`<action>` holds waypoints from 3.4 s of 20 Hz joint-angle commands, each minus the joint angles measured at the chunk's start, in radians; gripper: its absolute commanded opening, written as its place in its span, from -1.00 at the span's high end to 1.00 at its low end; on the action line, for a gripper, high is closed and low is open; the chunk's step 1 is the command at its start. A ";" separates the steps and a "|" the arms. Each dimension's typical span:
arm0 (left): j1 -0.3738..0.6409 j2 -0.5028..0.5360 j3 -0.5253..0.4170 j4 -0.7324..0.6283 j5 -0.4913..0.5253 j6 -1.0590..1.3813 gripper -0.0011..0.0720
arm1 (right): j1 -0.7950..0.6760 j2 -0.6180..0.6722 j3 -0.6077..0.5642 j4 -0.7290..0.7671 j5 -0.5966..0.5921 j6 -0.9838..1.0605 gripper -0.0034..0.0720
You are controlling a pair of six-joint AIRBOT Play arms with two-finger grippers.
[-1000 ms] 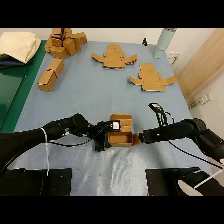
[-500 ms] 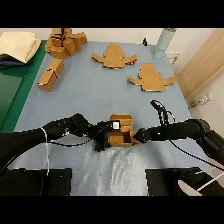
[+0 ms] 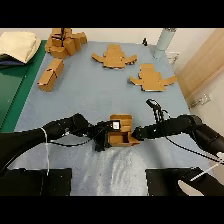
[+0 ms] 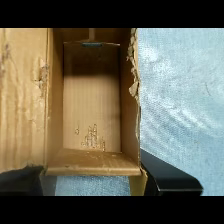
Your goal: Fold the box.
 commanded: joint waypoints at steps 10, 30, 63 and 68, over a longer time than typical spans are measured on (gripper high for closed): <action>0.000 -0.001 -0.001 0.000 0.000 0.000 -0.47 | 0.234 -0.102 0.086 -0.308 0.003 0.370 -0.36; 0.000 -0.001 0.000 0.000 0.001 0.000 -0.47 | 0.412 -0.285 0.301 -0.522 -0.187 0.725 -0.84; 0.000 -0.001 -0.001 0.000 0.001 0.000 -0.47 | 0.413 -0.369 0.302 -0.546 -0.178 0.794 -0.38; 0.000 -0.001 -0.001 0.000 0.001 0.000 -0.47 | 0.413 -0.400 0.301 -0.526 -0.179 0.814 -0.24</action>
